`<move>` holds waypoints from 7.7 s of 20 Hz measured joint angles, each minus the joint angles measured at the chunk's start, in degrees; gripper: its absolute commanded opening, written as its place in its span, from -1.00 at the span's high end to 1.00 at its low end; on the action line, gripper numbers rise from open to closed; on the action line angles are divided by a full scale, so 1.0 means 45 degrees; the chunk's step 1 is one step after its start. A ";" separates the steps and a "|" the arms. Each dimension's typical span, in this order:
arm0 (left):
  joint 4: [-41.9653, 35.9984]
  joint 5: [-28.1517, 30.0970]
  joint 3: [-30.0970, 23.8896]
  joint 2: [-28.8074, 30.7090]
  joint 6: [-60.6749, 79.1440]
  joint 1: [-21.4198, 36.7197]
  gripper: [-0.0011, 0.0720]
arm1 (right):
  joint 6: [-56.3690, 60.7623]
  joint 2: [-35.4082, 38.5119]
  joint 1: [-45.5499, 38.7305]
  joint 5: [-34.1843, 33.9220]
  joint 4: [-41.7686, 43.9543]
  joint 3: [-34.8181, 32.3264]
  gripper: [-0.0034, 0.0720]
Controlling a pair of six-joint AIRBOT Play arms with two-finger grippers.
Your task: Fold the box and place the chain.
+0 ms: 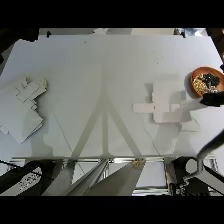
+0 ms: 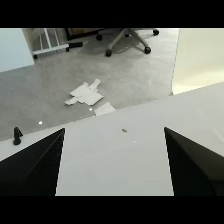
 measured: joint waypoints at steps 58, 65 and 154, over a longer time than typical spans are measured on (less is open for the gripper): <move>-0.0583 -0.0340 0.0000 0.0000 -0.0481 -0.0005 -0.95 | -0.9224 -0.1166 0.7771 -0.9598 1.2740 -0.5498 0.88; -0.0777 -0.2924 0.0000 -0.0442 -0.1554 -0.0214 -0.94 | -0.9228 -0.1166 0.7771 -0.9598 1.2740 -0.5498 0.88; 0.4983 -1.2347 0.8534 -1.1147 -0.2521 -0.5017 0.94 | -0.9228 -0.1166 0.7771 -0.9602 1.2740 -0.5493 0.88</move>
